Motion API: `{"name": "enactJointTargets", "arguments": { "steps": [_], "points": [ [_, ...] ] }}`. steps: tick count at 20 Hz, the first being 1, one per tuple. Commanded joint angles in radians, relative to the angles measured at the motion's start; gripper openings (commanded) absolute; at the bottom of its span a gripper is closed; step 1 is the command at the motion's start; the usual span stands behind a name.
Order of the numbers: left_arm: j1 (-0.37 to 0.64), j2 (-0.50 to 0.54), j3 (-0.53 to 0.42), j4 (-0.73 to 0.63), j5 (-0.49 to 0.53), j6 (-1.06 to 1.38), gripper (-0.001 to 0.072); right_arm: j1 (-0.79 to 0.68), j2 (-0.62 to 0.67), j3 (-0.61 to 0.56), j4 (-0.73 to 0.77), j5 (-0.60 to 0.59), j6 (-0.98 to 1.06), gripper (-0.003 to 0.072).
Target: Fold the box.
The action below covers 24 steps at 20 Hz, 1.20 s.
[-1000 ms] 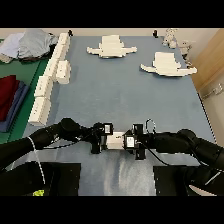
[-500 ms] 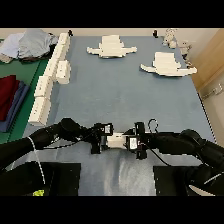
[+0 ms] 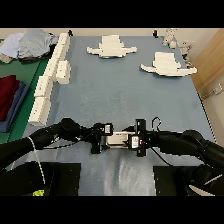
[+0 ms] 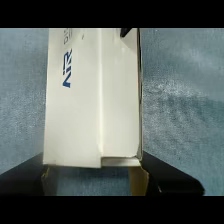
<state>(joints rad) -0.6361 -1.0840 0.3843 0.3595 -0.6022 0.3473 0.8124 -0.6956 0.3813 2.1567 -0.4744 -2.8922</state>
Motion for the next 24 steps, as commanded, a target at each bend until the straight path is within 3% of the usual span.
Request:
{"name": "enactJointTargets", "arguments": {
  "steps": [1,4,16,20,21,22,24],
  "points": [
    [0.0,0.0,0.0,0.0,-0.002,0.0,0.0451,0.0,-0.045,0.0,-0.005,0.021,0.001,0.0359],
    [0.0,0.0,0.0,0.0,-0.002,0.0,0.0451,0.0,-0.055,0.0,-0.003,0.016,0.001,0.0277],
    [0.0,0.0,0.0,0.0,-0.002,0.0,0.0451,0.036,-0.088,-0.001,0.017,-0.024,0.004,0.0275],
    [0.0,0.0,0.0,0.0,-0.002,0.0,0.0451,0.037,-0.082,0.0,0.017,-0.05,0.004,0.0303],
    [0.0,0.0,0.0,0.0,-0.002,0.0,0.0451,0.036,-0.08,0.0,0.016,-0.057,0.004,0.0329],
    [0.0,0.0,0.0,0.0,-0.002,0.0,0.0451,0.036,-0.076,0.0,0.017,-0.059,0.004,0.0428],
    [0.0,0.0,0.0,0.0,-0.002,0.0,0.0451,0.036,-0.059,0.0,0.016,-0.059,0.004,0.0464]
  ]
}}
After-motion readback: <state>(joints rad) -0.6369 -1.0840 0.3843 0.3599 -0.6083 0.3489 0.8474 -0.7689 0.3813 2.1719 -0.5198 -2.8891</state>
